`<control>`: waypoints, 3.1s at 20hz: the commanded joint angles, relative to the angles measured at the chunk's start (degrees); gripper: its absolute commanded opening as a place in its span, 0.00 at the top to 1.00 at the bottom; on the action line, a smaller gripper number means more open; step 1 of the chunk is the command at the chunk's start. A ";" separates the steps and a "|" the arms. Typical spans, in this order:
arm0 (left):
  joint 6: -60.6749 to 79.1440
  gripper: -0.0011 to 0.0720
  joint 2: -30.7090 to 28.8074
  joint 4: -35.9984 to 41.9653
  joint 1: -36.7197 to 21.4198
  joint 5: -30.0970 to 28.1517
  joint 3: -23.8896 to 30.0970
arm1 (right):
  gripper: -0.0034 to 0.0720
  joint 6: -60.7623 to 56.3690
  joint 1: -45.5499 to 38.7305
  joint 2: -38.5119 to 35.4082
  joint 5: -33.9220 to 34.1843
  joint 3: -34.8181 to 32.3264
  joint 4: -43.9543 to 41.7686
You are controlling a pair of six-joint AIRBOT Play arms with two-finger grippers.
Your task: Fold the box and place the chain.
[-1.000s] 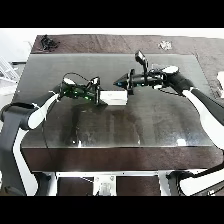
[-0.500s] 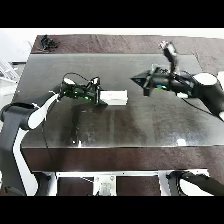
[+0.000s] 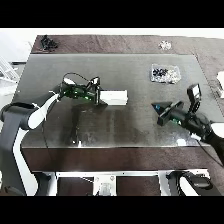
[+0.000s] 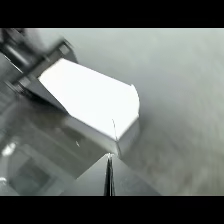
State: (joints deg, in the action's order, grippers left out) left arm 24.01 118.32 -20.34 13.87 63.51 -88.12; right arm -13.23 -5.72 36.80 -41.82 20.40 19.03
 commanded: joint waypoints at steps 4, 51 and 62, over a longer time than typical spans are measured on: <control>-1.38 0.96 -0.59 1.73 -0.24 -1.27 -0.11 | 0.94 -0.17 -0.79 -3.21 3.32 -7.80 0.07; -40.04 0.96 -6.49 -7.67 -37.22 -41.66 -0.90 | 0.94 -0.09 -0.79 -3.08 3.54 -7.80 -5.53; -40.02 0.00 -6.56 -6.82 -37.22 -41.33 -0.87 | 0.75 -0.07 -0.79 -3.10 3.52 -7.80 -6.64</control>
State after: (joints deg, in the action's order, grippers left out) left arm -16.03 111.79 -26.85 -23.33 21.65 -88.99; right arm -13.30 -6.48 33.67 -38.26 12.62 12.75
